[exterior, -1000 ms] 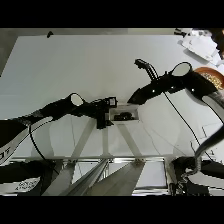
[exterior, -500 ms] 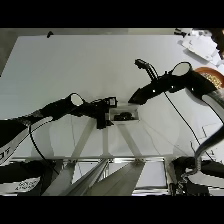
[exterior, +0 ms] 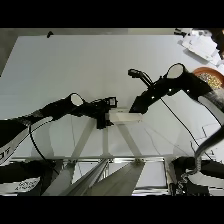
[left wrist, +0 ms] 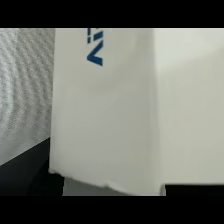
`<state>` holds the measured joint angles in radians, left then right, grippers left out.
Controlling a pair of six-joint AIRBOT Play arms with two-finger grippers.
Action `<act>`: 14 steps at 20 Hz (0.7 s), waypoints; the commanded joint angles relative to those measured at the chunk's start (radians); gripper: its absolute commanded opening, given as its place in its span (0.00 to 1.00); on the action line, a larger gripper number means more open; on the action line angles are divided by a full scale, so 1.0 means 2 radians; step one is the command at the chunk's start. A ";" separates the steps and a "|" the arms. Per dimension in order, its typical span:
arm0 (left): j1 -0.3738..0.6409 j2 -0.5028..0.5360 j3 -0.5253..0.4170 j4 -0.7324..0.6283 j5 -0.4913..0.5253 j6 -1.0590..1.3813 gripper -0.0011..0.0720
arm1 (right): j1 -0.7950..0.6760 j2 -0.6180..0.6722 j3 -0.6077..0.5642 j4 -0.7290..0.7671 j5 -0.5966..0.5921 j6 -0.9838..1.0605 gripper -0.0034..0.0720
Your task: Fold the box and place the chain.
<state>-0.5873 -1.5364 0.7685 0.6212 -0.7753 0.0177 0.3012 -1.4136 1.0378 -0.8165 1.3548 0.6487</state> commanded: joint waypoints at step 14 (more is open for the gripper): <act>0.000 0.000 0.000 0.000 0.000 0.000 0.47 | 0.104 0.035 -0.005 -0.160 -0.131 -0.097 0.60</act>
<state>-0.5873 -1.5364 0.7685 0.6209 -0.7753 0.0166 0.4782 -1.3460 1.0294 -1.0996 1.1637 0.4717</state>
